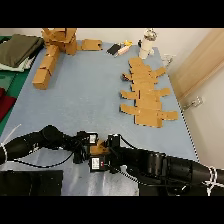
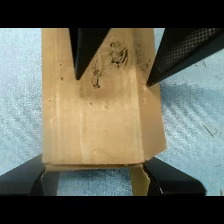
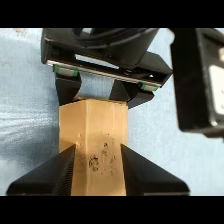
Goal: Fold the box.
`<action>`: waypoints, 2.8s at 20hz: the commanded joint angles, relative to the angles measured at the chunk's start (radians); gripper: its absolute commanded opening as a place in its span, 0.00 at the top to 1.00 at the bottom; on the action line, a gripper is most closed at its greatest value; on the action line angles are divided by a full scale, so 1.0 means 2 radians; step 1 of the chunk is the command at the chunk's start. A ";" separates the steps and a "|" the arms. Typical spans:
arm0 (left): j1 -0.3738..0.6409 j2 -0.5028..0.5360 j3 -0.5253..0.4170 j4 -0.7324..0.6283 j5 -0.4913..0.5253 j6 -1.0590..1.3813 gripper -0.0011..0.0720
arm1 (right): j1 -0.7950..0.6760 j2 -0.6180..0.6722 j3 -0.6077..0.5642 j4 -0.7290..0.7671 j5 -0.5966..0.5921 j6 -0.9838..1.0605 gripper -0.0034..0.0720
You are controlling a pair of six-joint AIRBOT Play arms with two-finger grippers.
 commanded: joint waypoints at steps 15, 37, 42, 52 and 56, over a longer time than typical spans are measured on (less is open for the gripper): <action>0.000 0.000 0.000 0.000 0.000 0.000 0.22 | 0.000 0.000 0.015 -0.063 -0.017 0.012 0.51; 0.000 0.000 0.000 0.000 0.000 0.000 0.22 | -0.001 0.016 0.028 0.095 -0.044 -0.004 0.74; 0.000 0.000 0.000 0.000 0.000 0.000 0.22 | -0.004 0.104 -0.009 0.223 -0.110 0.271 0.95; 0.000 0.000 0.000 0.000 0.000 0.000 0.22 | -0.045 0.058 -0.200 0.330 0.403 0.643 0.95; 0.000 0.000 0.000 0.000 0.000 0.000 0.22 | -0.067 0.038 -0.200 0.330 0.411 0.640 0.95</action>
